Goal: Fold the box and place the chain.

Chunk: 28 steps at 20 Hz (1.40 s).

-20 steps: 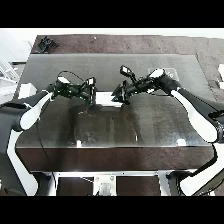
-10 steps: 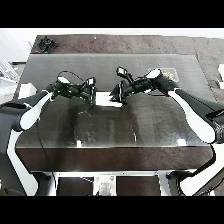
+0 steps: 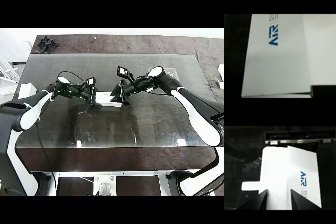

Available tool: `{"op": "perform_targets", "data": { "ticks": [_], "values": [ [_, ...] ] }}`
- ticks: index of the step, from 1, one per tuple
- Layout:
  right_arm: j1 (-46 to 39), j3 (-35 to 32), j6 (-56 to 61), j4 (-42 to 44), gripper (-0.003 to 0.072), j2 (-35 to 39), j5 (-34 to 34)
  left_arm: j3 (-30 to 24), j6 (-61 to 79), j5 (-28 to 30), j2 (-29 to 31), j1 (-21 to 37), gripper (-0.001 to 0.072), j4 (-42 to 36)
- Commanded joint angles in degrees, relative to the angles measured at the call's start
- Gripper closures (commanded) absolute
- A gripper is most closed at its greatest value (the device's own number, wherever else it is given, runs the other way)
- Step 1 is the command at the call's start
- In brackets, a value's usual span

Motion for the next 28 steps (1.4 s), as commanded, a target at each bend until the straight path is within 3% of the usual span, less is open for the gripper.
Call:
{"op": "perform_targets", "data": {
  "ticks": [1,6,13,15,17,19,23,26,28],
  "values": [
    [0.1,0.0,-0.1,-0.7,0.0258,-1.0,-1.9,0.0,0.0,-0.1,0.0,0.0,0.0171,0.0],
    [1.3,0.0,-0.2,-3.7,0.0211,-1.5,-8.9,0.0,0.0,-0.1,0.0,0.0,0.0171,0.0],
    [1.3,0.0,0.1,-3.7,0.0215,0.1,-7.0,0.0,0.0,-0.2,0.0,0.0,0.0171,0.0],
    [1.3,0.0,0.0,-3.2,0.0279,0.1,-2.2,0.0,0.0,-0.2,0.0,0.0,0.0171,0.0],
    [1.2,0.0,0.1,-2.5,0.0278,0.1,0.0,0.0,0.0,-0.2,0.0,0.0,0.0171,0.0],
    [1.2,0.0,0.1,-1.4,0.028,0.1,0.3,0.0,0.0,-0.2,0.0,0.0,0.0171,0.0],
    [1.3,-0.8,-0.1,-1.2,0.039,0.9,-0.3,0.0,0.0,-0.2,0.0,0.0,0.0171,0.0],
    [1.3,-5.9,-1.2,-0.8,0.0391,4.7,-8.3,0.0,0.0,-0.3,0.0,0.0,0.0171,0.0],
    [1.2,-10.3,-5.0,4.0,0.0382,5.7,-12.5,0.0,0.0,-0.2,0.0,0.0,0.0171,0.0]
  ]
}}
